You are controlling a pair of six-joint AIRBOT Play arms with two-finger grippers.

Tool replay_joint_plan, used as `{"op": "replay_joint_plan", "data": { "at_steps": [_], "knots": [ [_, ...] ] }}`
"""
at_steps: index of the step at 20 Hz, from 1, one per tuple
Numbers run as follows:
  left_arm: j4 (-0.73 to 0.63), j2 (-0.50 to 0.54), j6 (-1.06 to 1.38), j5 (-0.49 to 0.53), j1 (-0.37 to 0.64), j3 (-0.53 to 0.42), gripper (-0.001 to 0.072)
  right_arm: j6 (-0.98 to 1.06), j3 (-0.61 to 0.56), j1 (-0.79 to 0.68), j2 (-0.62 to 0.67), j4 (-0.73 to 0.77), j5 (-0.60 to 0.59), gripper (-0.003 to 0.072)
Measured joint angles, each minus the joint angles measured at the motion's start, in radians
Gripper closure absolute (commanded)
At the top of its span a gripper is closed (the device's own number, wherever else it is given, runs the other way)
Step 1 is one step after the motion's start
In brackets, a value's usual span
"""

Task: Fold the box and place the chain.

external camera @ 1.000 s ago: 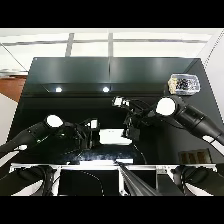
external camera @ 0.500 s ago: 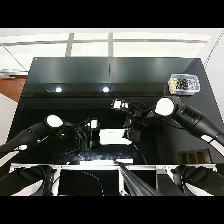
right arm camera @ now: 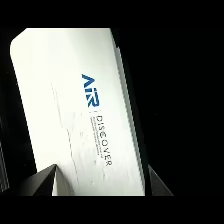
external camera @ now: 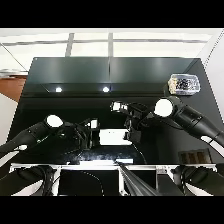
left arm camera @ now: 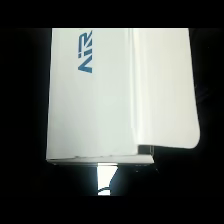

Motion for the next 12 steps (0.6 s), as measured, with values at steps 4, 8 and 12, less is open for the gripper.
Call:
{"op": "replay_joint_plan", "data": {
  "at_steps": [4, 8, 12],
  "knots": [
    [0.000, 0.000, -0.001, 0.000, 0.000, 0.000, 0.0231, 0.008, 0.000, 0.024, 0.000, -0.042, -0.009, 0.0350],
    [-0.001, 0.000, -0.001, 0.002, 0.000, 0.000, 0.0231, 0.020, 0.000, 0.032, 0.000, -0.063, -0.019, 0.0351],
    [0.000, 0.000, 0.000, 0.001, 0.000, 0.000, 0.0231, 0.027, 0.000, 0.034, 0.000, -0.066, -0.021, 0.0350]
  ]
}}
